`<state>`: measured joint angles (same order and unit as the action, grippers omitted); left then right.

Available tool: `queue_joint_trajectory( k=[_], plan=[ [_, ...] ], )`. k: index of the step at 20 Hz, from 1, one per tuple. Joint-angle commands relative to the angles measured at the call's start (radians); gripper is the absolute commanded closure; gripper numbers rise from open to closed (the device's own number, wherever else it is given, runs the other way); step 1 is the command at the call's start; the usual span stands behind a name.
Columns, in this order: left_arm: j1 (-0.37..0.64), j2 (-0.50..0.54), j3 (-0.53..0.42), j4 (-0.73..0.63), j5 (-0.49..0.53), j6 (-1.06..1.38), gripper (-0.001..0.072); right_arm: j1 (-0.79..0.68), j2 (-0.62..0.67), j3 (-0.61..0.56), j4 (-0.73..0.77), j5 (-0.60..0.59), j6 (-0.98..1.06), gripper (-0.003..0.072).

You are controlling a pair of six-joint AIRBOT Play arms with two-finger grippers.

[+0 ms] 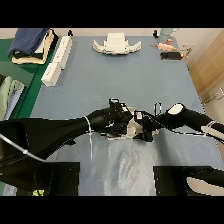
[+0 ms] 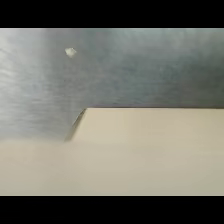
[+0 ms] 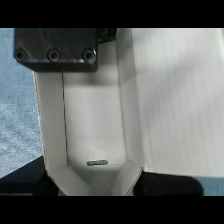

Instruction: Fold the box.

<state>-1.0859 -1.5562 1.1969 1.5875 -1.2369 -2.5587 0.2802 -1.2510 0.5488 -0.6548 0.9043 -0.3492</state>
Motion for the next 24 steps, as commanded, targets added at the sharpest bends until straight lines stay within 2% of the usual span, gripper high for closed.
queue_joint_trajectory(
  k=[1, 6, 8, 9, 11, 12, 13, 14, 24],
  plan=[
    [0.005, 0.005, 0.037, 0.011, -0.117, 0.01, 0.0158, 0.0, 0.0, 0.0, 0.0, 0.0, 0.001, 0.0125],
    [0.022, 0.029, 0.058, 0.016, -0.133, 0.019, 0.0159, 0.0, 0.0, 0.0, 0.0, 0.0, 0.001, 0.0124],
    [0.022, 0.029, 0.057, 0.018, -0.119, 0.019, 0.0215, 0.0, 0.0, 0.0, 0.0, 0.0, 0.001, 0.0124],
    [0.022, 0.029, 0.056, 0.018, -0.104, 0.02, 0.0299, 0.0, 0.0, 0.0, 0.0, 0.0, 0.001, 0.0124],
    [0.021, 0.026, 0.056, 0.022, -0.062, 0.024, 0.0302, 0.0, 0.0, 0.0, 0.0, 0.0, 0.001, 0.0124],
    [0.021, 0.02, 0.056, 0.022, -0.039, 0.033, 0.0248, 0.0, 0.0, 0.0, 0.0, 0.0, 0.001, 0.0124],
    [0.021, 0.013, 0.056, 0.021, -0.022, 0.033, 0.0115, 0.0, 0.0, 0.0, 0.0, 0.0, 0.001, 0.0124],
    [0.021, 0.005, 0.056, 0.013, -0.018, 0.033, 0.0085, 0.0, 0.0, 0.0, 0.0, 0.0, 0.001, 0.0124],
    [0.022, -0.016, 0.046, 0.008, 0.032, 0.034, 0.0086, 0.0, 0.0, 0.0, 0.0, 0.0, 0.001, 0.0124]
  ],
)
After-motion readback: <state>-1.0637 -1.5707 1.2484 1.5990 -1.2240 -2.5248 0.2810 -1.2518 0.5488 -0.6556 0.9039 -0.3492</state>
